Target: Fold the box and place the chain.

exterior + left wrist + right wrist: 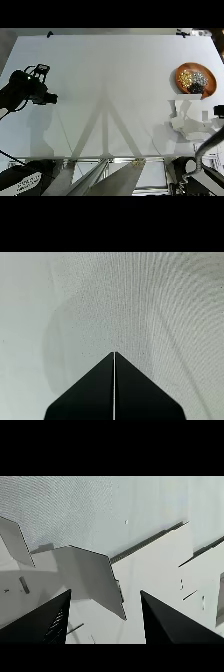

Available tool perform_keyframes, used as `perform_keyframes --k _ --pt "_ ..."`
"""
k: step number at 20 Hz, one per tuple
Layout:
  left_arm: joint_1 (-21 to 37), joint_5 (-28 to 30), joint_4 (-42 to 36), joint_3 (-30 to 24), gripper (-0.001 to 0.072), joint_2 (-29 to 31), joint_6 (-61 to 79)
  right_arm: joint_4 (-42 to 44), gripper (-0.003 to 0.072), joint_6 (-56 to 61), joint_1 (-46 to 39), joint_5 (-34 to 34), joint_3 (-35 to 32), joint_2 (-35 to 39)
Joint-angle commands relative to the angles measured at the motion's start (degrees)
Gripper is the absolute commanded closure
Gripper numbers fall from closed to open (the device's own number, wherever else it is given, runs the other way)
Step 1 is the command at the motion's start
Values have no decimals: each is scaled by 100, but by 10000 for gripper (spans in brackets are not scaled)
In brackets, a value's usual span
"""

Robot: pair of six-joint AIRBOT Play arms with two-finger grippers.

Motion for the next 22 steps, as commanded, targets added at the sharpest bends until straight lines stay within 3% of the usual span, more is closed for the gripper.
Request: perform_keyframes --k 1,3,5,7,9,12,13,16,18,22 --pt "4 2 2 0 697 2 2 238 213 -280 -153 205 33 -127" --pt "4 2 2 0 697 2 2 828 217 -713 -525 116 33 -166" --pt "4 2 0 -2 697 2 2 1189 290 -977 -817 -55 33 -175" --pt "4 0 2 0 697 2 2 1281 301 -1102 -981 -205 33 -203" --pt "4 2 0 0 697 2 2 1303 372 -1113 -999 -238 33 -286" --pt "4 2 2 0 697 2 2 1360 374 -1128 -999 -221 33 -568" --pt "4 2 0 0 697 2 2 1357 426 -1128 -999 -216 33 -649" --pt "4 2 0 0 697 2 2 1384 675 -1137 -999 -205 35 -682" --pt "4 2 0 0 697 2 2 2124 675 -1744 -992 -37 37 -627" --pt "4 2 0 0 697 2 2 4546 675 -3029 -684 275 37 -245"
